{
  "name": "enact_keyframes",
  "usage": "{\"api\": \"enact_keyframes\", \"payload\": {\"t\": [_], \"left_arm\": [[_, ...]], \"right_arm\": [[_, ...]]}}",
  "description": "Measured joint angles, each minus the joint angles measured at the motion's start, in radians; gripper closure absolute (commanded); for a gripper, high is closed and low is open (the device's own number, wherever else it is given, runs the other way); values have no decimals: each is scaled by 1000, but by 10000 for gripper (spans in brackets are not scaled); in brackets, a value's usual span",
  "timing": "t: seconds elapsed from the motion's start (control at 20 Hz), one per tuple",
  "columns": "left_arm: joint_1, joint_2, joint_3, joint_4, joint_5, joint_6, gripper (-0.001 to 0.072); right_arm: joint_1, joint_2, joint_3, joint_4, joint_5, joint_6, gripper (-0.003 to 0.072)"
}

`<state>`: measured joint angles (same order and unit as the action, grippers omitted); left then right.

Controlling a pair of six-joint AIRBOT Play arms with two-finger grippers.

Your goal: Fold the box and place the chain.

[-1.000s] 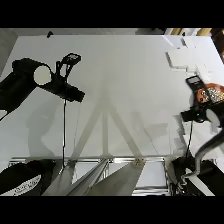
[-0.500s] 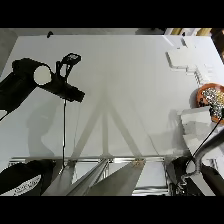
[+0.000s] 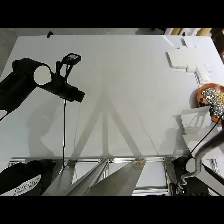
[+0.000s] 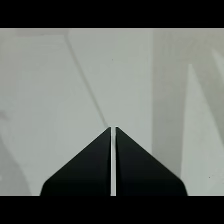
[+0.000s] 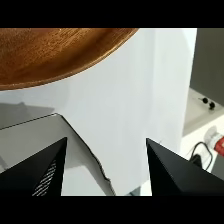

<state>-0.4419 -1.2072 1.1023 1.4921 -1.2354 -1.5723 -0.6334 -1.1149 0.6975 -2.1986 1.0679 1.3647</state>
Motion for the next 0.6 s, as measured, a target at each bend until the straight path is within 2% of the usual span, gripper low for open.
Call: {"api": "enact_keyframes", "payload": {"t": [0.1,0.2,0.25,0.4,0.6], "left_arm": [[0,0,0,0,0,0,679],[0,0,0,0,0,0,679],[0,0,0,0,0,0,679],[0,0,0,0,0,0,679],[0,0,0,0,0,0,679]], "right_arm": [[-14,-27,0,16,23,-28,317],[-21,-48,0,27,53,-45,622],[-23,-55,0,34,69,-48,666],[-19,-45,0,71,105,-58,667],[49,40,0,249,124,-97,667]]}}
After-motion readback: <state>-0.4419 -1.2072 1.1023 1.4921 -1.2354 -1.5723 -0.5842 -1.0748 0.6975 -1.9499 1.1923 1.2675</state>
